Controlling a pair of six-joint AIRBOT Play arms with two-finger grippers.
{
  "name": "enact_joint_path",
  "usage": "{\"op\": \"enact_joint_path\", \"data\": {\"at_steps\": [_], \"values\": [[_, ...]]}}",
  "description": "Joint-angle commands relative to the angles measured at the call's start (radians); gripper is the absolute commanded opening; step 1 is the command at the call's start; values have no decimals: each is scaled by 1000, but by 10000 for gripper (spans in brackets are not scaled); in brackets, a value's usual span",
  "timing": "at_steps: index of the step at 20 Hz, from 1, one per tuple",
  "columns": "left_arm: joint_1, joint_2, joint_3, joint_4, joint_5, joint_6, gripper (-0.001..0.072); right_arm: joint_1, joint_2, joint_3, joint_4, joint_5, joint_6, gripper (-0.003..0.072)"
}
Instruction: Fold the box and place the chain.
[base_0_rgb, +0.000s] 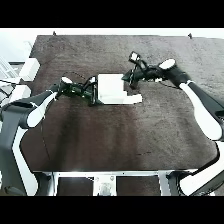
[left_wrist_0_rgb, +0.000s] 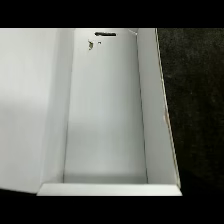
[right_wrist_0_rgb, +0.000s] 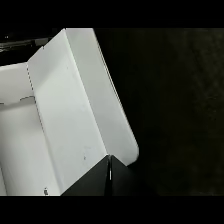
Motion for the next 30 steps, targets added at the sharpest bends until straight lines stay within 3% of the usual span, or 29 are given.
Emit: {"op": "enact_joint_path", "data": {"at_steps": [1,2,3,4,12,19,20,22,23,24,26,30], "values": [[0,0,0,0,6,0,529,-27,133,-82,-76,4,8,9],[0,0,0,0,6,0,528,-35,151,-116,-103,10,8,99],[0,0,0,0,6,0,529,-42,153,-145,-121,13,-2,541],[0,0,0,0,6,0,528,-47,146,-174,-134,11,-42,711],[0,0,0,0,6,0,528,-44,25,-203,-137,12,-165,710],[0,0,0,0,7,0,528,-18,-7,-201,-126,12,-221,680],[0,0,0,0,7,0,528,-15,-13,-201,-126,12,-225,627],[0,0,0,0,7,0,528,-10,-19,-201,-126,5,-225,620],[0,0,0,0,7,0,528,-9,-21,-200,-126,3,-225,571],[0,0,0,0,7,0,528,-7,-21,-200,-125,3,-225,445],[0,0,0,0,7,0,528,-5,-21,-200,-119,-2,-230,434],[0,0,0,0,7,0,528,10,-24,-200,-83,-6,-240,306]]}}
